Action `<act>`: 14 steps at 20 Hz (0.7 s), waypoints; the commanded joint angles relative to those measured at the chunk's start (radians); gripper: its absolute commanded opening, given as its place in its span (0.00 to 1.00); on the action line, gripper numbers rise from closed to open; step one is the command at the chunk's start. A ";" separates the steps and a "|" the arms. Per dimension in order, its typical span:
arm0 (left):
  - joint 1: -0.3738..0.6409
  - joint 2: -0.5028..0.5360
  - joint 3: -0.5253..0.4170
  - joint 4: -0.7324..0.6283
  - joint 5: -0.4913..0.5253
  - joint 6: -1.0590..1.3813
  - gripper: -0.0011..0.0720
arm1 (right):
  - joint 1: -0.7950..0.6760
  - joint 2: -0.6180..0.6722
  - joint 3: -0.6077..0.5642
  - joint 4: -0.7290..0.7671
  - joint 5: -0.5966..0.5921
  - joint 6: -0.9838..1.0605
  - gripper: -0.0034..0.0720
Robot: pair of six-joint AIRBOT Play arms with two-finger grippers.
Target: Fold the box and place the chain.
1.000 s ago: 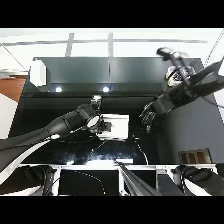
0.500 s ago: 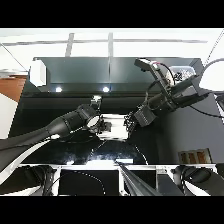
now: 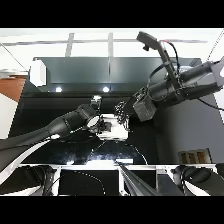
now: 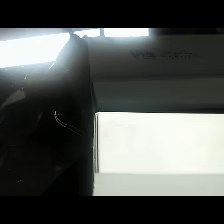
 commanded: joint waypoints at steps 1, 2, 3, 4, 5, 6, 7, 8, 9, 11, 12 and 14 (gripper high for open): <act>0.000 0.000 0.000 0.000 -0.001 0.000 0.05 | 0.001 0.000 0.027 0.014 -0.009 -0.006 0.08; 0.000 0.000 0.000 0.000 -0.001 0.000 0.05 | 0.001 -0.001 0.027 0.000 -0.009 -0.006 0.08; 0.000 0.000 0.000 0.000 -0.001 0.000 0.05 | 0.001 -0.001 0.026 -0.016 -0.004 -0.005 0.08; 0.000 0.000 0.000 0.000 -0.001 0.000 0.05 | 0.001 -0.001 0.016 -0.031 0.002 -0.002 0.08; 0.000 0.000 0.000 0.000 -0.001 0.000 0.05 | 0.001 -0.001 -0.002 -0.031 0.004 -0.002 0.08; 0.000 0.000 0.000 0.001 -0.001 0.000 0.05 | 0.001 -0.001 -0.030 -0.031 0.003 -0.002 0.08; 0.000 0.000 0.000 0.001 -0.001 0.000 0.05 | 0.001 -0.001 -0.070 -0.031 0.002 -0.003 0.08; 0.000 0.000 0.000 0.001 -0.001 0.000 0.05 | 0.001 -0.001 -0.111 -0.031 -0.004 -0.003 0.08; 0.000 0.000 0.000 0.001 0.000 0.000 0.05 | 0.001 -0.001 -0.158 -0.031 -0.022 -0.003 0.08; 0.000 0.000 0.000 0.001 -0.001 0.000 0.05 | 0.001 -0.001 -0.247 -0.030 -0.079 -0.003 0.08; 0.000 0.000 0.000 0.001 -0.001 0.000 0.05 | 0.001 -0.002 -0.287 -0.028 -0.111 -0.003 0.08; 0.000 0.000 0.000 0.001 -0.001 0.000 0.05 | 0.001 -0.008 -0.351 -0.019 -0.169 -0.003 0.08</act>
